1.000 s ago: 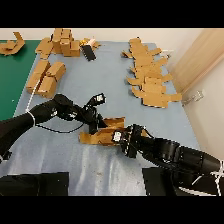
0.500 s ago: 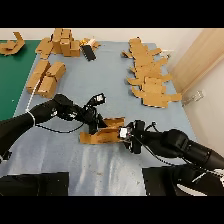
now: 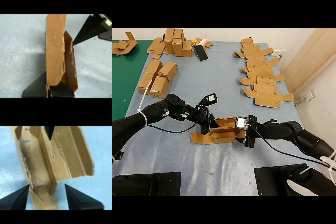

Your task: Fold the box.

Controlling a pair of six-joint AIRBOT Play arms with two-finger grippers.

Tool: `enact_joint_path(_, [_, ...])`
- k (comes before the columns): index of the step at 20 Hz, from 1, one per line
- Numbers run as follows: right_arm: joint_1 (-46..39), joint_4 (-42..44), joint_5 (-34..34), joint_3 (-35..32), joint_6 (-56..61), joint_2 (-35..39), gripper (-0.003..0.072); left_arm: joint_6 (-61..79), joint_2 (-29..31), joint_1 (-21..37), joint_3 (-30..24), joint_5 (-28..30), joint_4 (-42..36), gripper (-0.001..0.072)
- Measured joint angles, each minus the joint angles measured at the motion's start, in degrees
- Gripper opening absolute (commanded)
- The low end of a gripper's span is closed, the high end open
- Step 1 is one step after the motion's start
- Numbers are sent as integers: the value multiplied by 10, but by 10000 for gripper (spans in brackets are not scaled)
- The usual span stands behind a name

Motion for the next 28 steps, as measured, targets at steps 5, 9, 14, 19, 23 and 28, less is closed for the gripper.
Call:
enact_joint_path(5, [-56,66,-85,53,-84,-94,706,0,0,0,0,0,0,13])
enact_joint_path(9, [-70,80,-118,82,-104,-149,706,0,0,0,0,0,0,13])
enact_joint_path(14, [-65,83,-128,92,-111,-183,705,0,0,0,0,0,0,13])
enact_joint_path(19, [-40,80,-125,94,-113,-189,705,0,0,0,0,0,0,13])
enact_joint_path(23, [-34,68,-119,94,-113,-191,704,0,0,0,0,0,0,13])
enact_joint_path(28, [-33,53,-117,94,-112,-191,704,0,0,0,0,0,0,12])
